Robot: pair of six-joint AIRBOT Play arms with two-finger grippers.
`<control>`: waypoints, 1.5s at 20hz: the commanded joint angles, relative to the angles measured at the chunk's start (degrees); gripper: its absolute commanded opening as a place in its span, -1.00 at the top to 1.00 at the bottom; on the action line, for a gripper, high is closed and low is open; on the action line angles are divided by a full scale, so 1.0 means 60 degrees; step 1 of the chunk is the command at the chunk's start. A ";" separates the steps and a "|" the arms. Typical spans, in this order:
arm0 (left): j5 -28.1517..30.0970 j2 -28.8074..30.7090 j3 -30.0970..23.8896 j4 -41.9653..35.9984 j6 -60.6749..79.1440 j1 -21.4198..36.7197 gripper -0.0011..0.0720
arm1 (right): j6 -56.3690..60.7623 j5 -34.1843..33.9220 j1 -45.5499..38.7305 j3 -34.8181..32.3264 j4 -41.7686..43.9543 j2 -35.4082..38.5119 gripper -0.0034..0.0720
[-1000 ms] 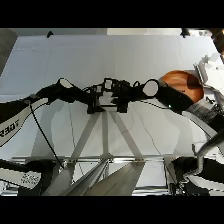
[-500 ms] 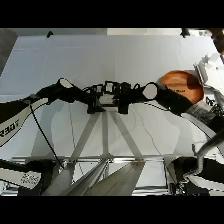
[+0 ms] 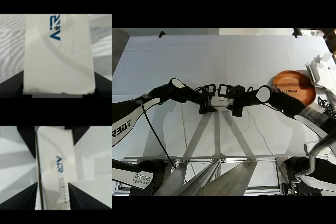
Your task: Fold the box and place the chain.
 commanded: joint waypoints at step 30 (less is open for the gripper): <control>0.0000 0.0004 -0.0004 0.0000 0.0000 -0.0007 0.54 | 0.3617 0.1534 -0.3446 0.0040 0.2200 0.1541 0.89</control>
